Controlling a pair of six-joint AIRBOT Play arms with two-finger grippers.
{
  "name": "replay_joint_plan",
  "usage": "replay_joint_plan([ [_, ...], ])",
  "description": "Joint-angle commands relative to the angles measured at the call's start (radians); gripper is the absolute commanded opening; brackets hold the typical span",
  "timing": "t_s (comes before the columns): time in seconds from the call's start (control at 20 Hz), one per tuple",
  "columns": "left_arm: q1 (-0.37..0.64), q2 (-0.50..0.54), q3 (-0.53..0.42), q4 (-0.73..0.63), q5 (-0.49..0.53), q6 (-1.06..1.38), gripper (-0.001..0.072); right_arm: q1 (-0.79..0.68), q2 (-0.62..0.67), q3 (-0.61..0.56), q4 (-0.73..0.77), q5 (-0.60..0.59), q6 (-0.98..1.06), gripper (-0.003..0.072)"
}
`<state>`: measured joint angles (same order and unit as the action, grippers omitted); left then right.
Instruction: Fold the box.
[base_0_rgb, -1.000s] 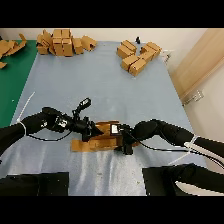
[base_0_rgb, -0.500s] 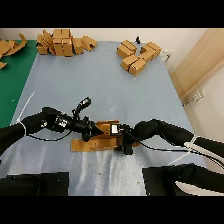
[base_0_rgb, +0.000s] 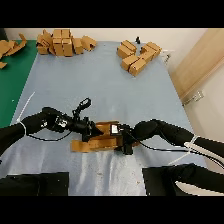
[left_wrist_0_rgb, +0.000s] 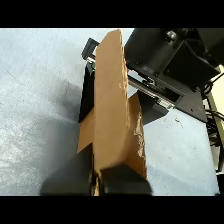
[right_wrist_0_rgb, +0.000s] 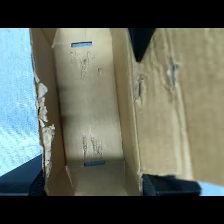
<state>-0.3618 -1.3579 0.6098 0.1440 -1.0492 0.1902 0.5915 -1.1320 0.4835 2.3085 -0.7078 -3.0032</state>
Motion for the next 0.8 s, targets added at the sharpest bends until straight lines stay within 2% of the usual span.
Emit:
replay_joint_plan([
  [0.0,0.002,0.001,0.0,-0.002,0.005,-0.003,0.0422,0.001,0.0,-0.001,0.0,0.0,0.0,0.0565],
  [0.3,0.01,0.001,0.0,0.003,0.0,-0.009,0.0424,0.001,0.0,-0.001,0.0,0.0,0.0,0.0565],
  [0.45,0.071,0.021,0.001,0.077,-0.006,-0.122,0.0425,0.001,0.0,-0.001,0.0,0.0,0.0,0.0565],
  [0.75,0.227,0.231,0.002,0.332,-0.041,-0.326,0.0424,0.001,0.0,-0.001,0.0,0.0,0.0,0.0565],
])
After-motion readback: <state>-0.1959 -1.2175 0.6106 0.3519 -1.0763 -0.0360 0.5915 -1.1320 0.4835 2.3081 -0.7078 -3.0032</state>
